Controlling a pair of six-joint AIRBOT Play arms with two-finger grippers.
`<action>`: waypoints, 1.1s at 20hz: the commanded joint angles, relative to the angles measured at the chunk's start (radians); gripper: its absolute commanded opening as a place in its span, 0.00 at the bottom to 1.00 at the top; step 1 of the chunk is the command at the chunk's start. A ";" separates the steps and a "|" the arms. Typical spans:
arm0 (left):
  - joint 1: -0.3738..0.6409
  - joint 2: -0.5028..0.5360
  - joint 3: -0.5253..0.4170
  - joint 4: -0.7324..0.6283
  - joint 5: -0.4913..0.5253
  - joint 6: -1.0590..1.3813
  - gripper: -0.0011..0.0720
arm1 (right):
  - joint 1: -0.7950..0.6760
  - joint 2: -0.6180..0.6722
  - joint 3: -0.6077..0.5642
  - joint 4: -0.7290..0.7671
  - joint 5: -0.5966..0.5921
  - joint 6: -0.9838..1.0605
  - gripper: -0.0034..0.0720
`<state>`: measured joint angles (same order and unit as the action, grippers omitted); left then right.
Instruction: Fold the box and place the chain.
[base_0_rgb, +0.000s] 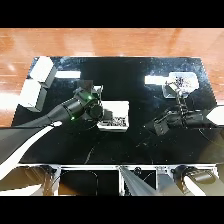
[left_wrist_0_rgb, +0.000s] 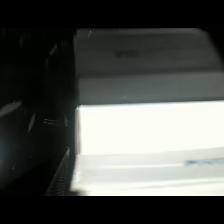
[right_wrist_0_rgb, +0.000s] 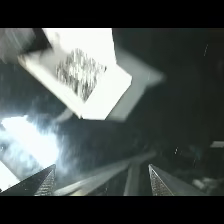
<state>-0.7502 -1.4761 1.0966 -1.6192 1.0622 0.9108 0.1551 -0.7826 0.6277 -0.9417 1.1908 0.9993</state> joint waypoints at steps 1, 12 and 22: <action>0.000 0.002 0.070 0.002 0.103 0.049 0.71 | -0.020 0.005 -0.019 -0.011 0.061 0.059 0.97; 0.180 0.497 -0.169 0.218 0.341 0.385 0.71 | -0.020 -0.122 0.105 -0.164 0.038 0.274 0.97; 0.432 0.785 -0.526 -0.093 0.044 0.372 0.70 | 0.143 -0.912 1.009 -0.177 0.117 0.193 0.97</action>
<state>-0.3420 -0.6964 0.6312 -1.6714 1.1492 1.2690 0.2314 -1.5177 1.4384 -1.1213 1.2427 1.2297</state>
